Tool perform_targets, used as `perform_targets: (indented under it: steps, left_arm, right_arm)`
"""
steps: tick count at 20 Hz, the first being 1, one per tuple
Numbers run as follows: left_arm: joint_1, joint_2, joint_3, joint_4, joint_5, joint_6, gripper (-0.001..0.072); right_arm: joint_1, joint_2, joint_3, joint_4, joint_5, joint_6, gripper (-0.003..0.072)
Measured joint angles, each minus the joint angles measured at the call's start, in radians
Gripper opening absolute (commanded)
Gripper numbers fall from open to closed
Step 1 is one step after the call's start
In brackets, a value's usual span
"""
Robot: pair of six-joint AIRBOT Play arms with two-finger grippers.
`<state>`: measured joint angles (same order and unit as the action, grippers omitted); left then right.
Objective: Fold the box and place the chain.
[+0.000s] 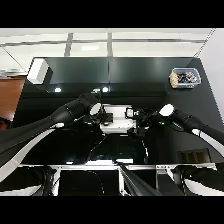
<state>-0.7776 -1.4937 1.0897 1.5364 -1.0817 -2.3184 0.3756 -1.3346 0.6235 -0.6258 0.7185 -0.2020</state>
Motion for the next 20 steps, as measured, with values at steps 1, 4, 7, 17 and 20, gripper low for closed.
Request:
perform_targets:
  steps: [1,4,7,17,20]
  left_arm:
    - [-0.001,0.000,0.000,0.002,-0.007,-0.014,0.0486]
    - [-0.003,-0.002,0.004,0.011,-0.011,-0.045,0.0485]
    - [-0.005,-0.011,0.017,0.015,-0.026,-0.058,0.0485]
    - [-0.006,-0.025,0.031,0.003,-0.005,-0.040,0.0396]
    - [-0.006,-0.030,0.031,0.003,-0.003,-0.032,0.0393]
  right_arm:
    - [0.000,0.000,0.000,0.000,0.000,0.000,0.0411]
    - [0.000,0.000,0.000,0.000,0.000,0.000,0.0411]
    - [0.000,0.000,0.000,0.000,0.000,0.000,0.0411]
    - [0.000,0.000,0.000,0.000,0.000,0.000,0.0411]
    - [0.000,0.000,0.000,0.000,0.000,0.000,0.0411]
